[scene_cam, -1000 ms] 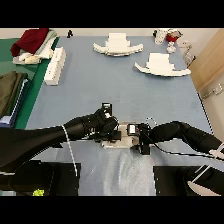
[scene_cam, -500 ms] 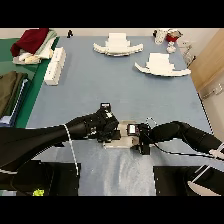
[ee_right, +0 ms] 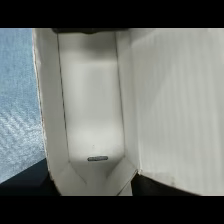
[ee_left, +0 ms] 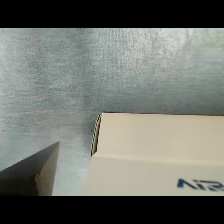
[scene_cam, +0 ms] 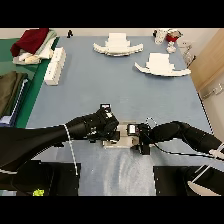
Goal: Fold the box.
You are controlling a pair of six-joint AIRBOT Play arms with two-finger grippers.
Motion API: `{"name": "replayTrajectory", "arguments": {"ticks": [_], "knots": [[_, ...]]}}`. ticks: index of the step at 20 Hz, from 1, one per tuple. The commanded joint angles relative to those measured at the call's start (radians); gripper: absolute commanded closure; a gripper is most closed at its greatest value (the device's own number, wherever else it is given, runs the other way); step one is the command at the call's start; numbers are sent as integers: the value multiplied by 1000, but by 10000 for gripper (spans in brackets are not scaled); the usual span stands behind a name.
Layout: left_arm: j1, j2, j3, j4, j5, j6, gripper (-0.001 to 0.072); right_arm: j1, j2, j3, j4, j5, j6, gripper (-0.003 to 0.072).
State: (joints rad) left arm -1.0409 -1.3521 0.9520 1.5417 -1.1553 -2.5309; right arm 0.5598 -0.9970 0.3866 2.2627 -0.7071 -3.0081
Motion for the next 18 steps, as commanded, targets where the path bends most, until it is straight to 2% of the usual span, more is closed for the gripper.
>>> {"name": "replayTrajectory", "arguments": {"ticks": [1, 5, 9, 12, 14, 15, 16, 17, 18], "knots": [[-1, 7, 34, 0, -28, 27, 60, 1, 0, 0, 0, 0, 1, 136], [-1, 105, 122, 4, -179, 136, 60, 1, 0, 0, 0, 0, 0, 135], [-1, 234, 129, 8, -372, 163, 60, 1, 0, 0, 0, 0, 1, 135], [-1, 252, 128, 62, -402, 163, 60, 1, 0, 0, 0, 0, 1, 136], [0, 238, 128, 95, -342, 170, 65, 1, 0, 0, 0, 0, 1, 135], [0, 225, 128, 100, -303, 219, 289, 1, 0, 0, 0, 0, 1, 136], [-1, 216, 128, 92, -284, 293, 619, 1, 0, 0, 0, 0, 1, 135], [-1, 210, 128, 66, -284, 377, 693, 1, 0, 0, 0, 0, 1, 135], [-7, 210, 127, 27, -283, 482, 693, 1, 0, 0, 0, 0, 0, 136]]}}
